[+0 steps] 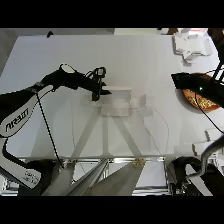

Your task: Fold the box and place the chain.

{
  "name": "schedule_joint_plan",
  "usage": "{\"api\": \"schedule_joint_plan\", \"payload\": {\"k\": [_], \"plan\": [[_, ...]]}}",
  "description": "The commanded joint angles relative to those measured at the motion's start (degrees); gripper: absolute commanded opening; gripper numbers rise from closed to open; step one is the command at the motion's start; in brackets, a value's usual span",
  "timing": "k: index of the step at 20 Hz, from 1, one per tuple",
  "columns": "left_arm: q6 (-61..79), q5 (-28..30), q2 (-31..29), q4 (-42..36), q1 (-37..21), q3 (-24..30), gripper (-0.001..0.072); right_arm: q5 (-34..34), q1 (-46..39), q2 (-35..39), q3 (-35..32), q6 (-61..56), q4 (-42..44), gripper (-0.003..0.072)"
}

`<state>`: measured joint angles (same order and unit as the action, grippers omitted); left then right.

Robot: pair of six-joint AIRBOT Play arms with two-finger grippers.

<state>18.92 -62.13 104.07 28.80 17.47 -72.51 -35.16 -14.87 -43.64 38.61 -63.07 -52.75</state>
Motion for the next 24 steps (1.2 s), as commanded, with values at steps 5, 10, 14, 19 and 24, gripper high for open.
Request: {"api": "schedule_joint_plan", "payload": {"k": [5,10,14,19,24], "plan": [[0.15,0.00,-0.68,-0.87,0.02,-0.04,-0.0002,0.00,-0.02,0.04,0.07,0.00,0.00,0.0455],[0.11,-0.24,-0.68,-0.66,0.00,0.02,0.0001,-0.04,-0.02,0.04,0.07,0.00,0.00,0.0455],[-0.74,-0.22,-0.63,5.38,0.13,0.04,0.0001,-1.62,-0.02,0.04,0.07,0.61,0.00,0.0455],[-1.60,-0.26,-0.66,5.55,0.13,0.04,0.0003,-1.86,0.00,0.04,0.07,0.61,0.02,0.0456],[-1.60,-0.24,-0.66,5.57,0.11,0.04,0.0018,-11.87,0.00,0.79,0.94,9.77,5.18,0.0458]]}}
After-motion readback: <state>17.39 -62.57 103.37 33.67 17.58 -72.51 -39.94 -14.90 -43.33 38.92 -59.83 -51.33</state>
